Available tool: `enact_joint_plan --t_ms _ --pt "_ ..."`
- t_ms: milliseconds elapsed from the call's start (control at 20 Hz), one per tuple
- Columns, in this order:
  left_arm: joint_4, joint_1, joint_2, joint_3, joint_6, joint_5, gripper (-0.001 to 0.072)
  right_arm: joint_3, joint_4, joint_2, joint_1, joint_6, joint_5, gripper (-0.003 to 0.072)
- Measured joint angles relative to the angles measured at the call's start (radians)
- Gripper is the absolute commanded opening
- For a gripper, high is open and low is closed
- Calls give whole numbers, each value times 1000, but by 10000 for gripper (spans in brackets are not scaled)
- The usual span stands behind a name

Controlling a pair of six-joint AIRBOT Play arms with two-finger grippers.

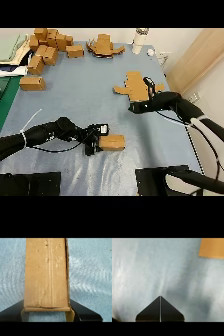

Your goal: Fold the box.

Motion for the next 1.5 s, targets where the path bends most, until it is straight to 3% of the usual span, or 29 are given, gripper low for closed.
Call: enact_joint_plan --t_ms 400,700,950,1200,1500 --pt "0 0 0 0 0 0 471 92 -21 -105 0 -93 88 6" --pt "0 3 18 1 0 5 472 100 -23 -112 0 -80 30 5" --pt "3 62 67 1 -59 82 472 101 -24 -113 0 -76 10 5" --pt "64 243 115 1 -181 174 472 101 -24 -113 0 -72 4 5" --pt "132 605 131 1 -259 209 472 101 -24 -113 0 -72 3 5"
